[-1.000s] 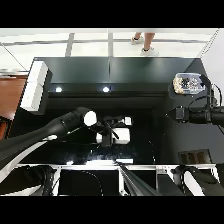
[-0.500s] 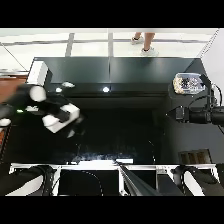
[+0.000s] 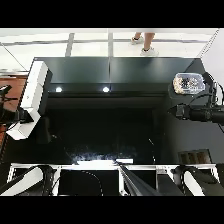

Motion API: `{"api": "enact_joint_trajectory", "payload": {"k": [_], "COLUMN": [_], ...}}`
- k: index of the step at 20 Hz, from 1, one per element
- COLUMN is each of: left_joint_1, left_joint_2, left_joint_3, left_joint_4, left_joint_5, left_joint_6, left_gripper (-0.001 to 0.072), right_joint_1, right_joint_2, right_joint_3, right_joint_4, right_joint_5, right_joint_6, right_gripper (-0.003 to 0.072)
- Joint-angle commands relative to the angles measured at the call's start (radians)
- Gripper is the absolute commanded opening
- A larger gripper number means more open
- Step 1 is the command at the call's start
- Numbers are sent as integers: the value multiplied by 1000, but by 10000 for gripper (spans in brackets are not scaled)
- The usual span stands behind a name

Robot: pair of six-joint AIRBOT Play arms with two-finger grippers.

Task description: Fold the box and place the chain.

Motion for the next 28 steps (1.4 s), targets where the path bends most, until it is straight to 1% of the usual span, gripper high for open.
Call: {"api": "enact_joint_trajectory", "payload": {"k": [1,3,7,10,11,12,13,14,17,20,22,23,24,25,27,28], "left_joint_1": [64,64,64,64,64,64,63,63,61,59,49,40,30,16,-40,-84], "left_joint_2": [2,-1,-11,-25,-30,-36,-41,-45,-43,-24,-5,8,23,43,103,154], "left_joint_3": [-1,-1,-16,-17,-17,-17,-17,-17,8,104,175,205,222,223,188,152], "left_joint_4": [18,-7,-107,-106,-107,-111,-120,-134,-132,-169,-251,-302,-351,-406,-481,-494], "left_joint_5": [82,136,241,324,347,367,380,386,371,292,230,194,154,117,84,92], "left_joint_6": [26,43,201,208,208,206,206,207,206,201,147,111,74,80,75,77], "left_gripper": [369,369,369,375,427,550,692,713,714,711,689,623,268,29,27,26], "right_joint_1": [0,0,0,0,0,0,0,0,0,0,0,0,0,0,27,51], "right_joint_2": [0,0,0,0,0,0,0,0,0,0,0,0,1,5,41,74], "right_joint_3": [-1,-1,-1,-1,-1,-1,-1,-1,-2,-2,-2,-2,-2,-2,-3,-3], "right_joint_4": [-5,-5,-5,-5,-5,-5,-5,-5,-4,-1,-4,-4,1,9,9,-6], "right_joint_5": [-12,-19,-25,-25,-26,-26,-26,-26,-25,-20,5,20,34,50,53,36], "right_joint_6": [1,0,1,1,1,1,1,2,2,2,-33,-53,-64,-81,-119,-128], "right_gripper": [13,13,13,14,13,13,13,14,13,14,16,15,14,13,9,8]}}
